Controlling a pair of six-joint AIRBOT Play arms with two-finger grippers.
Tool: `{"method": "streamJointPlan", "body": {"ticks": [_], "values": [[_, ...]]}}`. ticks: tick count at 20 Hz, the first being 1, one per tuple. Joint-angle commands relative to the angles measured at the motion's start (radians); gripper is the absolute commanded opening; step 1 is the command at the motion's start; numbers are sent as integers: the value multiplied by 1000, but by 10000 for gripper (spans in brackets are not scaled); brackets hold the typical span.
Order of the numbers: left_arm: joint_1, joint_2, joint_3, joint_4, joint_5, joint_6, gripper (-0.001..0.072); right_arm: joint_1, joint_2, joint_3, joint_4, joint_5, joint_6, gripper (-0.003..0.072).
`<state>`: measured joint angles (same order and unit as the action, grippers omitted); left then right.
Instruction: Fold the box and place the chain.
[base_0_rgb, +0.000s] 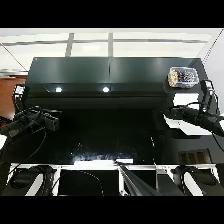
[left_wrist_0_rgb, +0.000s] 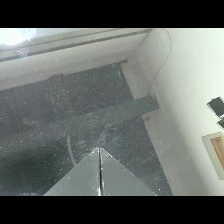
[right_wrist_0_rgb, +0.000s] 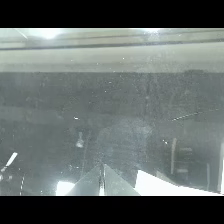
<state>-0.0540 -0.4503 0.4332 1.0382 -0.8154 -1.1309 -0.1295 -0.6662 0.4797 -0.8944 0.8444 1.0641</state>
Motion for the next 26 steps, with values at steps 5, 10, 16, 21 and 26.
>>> {"method": "streamJointPlan", "body": {"ticks": [5,10,16,21,26], "values": [[-1,1,0,0,0,0,29,1,1,0,0,0,0,40],[-1,1,0,0,0,0,29,1,1,0,0,0,0,40],[-1,1,0,-37,87,0,29,1,1,0,77,0,1,40],[-1,-8,0,-113,179,-3,56,1,0,0,238,-176,2,58],[-1,-34,0,-113,202,-8,694,-7,-9,2,172,-314,36,704]]}}
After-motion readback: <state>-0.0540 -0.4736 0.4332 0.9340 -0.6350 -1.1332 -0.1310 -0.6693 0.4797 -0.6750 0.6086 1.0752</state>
